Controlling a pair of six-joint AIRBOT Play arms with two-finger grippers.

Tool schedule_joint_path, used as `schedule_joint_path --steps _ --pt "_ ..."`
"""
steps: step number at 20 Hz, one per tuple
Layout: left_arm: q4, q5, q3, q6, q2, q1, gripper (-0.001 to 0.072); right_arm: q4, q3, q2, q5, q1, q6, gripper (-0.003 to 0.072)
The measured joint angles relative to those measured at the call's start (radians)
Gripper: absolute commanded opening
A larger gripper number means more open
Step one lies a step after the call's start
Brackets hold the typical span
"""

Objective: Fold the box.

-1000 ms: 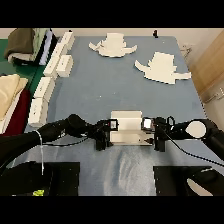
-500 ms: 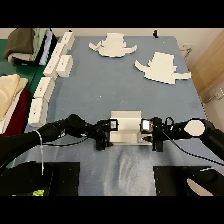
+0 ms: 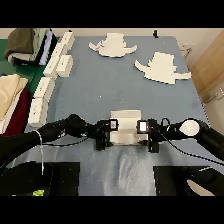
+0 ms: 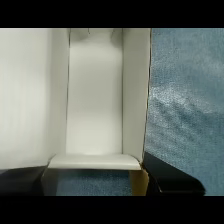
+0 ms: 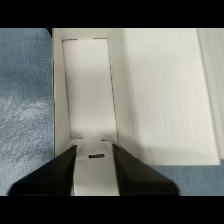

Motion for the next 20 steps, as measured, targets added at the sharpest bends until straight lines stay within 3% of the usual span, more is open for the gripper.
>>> schedule_joint_path --steps 1,2,7,8,12,13,16,20 --pt "0.0 0.0 0.0 0.0 0.0 0.0 0.0528 0.002 0.0 -0.01 -0.009 0.007 0.0 0.0693" --pt "0.0 0.0 0.0 0.0 0.0 0.0 0.0528 0.003 0.0 -0.018 -0.019 0.013 -0.001 0.0707" --pt "0.0 0.0 0.0 0.0 0.0 0.0 0.0528 -0.002 0.0 -0.032 -0.034 0.024 0.005 0.0703" --pt "0.0 0.0 0.0 0.0 0.0 0.0 0.0528 -0.008 0.0 -0.032 -0.034 0.025 0.012 0.0648" --pt "0.0 0.0 0.0 0.0 0.0 0.0 0.0528 -0.086 0.017 -0.001 0.037 0.026 0.178 0.0068" --pt "0.0 0.0 0.0 -0.001 0.0 0.0 0.0528 -0.127 0.03 0.014 0.077 0.026 0.276 0.0004" --pt "-0.001 0.0 0.0 -0.003 0.0 0.0 0.0528 -0.301 0.078 0.07 0.215 0.027 0.654 0.0004" --pt "-0.001 0.0 0.0 -0.003 0.0 0.0 0.0528 -0.65 0.112 0.127 0.332 -0.006 1.27 0.0003"
